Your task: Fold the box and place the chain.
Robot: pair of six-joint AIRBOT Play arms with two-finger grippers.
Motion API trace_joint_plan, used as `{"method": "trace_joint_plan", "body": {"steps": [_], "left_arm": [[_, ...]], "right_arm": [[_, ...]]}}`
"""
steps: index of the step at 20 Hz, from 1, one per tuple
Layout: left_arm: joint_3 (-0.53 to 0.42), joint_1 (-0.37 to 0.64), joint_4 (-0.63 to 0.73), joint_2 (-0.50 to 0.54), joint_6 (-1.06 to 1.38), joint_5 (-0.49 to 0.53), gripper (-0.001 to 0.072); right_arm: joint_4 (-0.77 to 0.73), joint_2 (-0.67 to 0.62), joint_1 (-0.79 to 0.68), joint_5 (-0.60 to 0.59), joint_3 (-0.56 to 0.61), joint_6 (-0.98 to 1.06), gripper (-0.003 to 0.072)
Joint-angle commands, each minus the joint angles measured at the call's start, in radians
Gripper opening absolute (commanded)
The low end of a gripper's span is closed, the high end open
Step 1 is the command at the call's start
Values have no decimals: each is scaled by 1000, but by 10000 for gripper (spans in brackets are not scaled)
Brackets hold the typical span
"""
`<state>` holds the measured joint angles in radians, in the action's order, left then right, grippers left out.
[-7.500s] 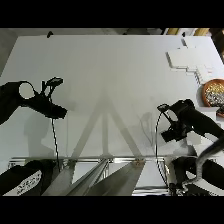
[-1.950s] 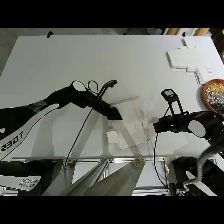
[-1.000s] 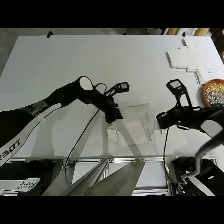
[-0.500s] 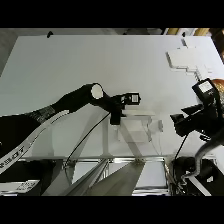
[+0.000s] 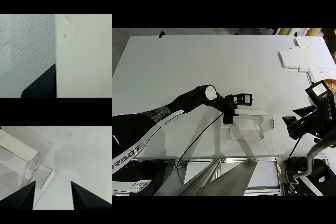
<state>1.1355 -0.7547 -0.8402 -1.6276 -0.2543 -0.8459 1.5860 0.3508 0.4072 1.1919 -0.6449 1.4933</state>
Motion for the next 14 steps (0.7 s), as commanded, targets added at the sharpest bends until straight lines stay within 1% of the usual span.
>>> {"method": "trace_joint_plan", "body": {"steps": [1, 3, 6, 7, 9, 12, 14], "left_arm": [[0, 0, -4, -4, -43, 27, 2], [0, 1, -7, -3, -101, 29, 0], [-10, -3, -26, 31, -220, -37, -5], [-27, -11, -40, 50, -217, -35, -5], [-71, -27, -68, 81, -190, 17, -4], [-111, -26, -40, 80, -114, 113, -2], [-111, -26, 13, 72, 17, 114, -1]], "right_arm": [[-2, -1, 1, 2, -1, -3, 476], [-2, -1, 1, 2, -1, -5, 476], [-1, -1, 1, 18, -1, -11, 476], [-1, -1, 1, 29, -1, -10, 476], [-2, -1, 1, 45, -1, -10, 476], [-2, -1, 1, 50, -1, -10, 476], [-2, -1, 1, 50, -1, -10, 476]]}}
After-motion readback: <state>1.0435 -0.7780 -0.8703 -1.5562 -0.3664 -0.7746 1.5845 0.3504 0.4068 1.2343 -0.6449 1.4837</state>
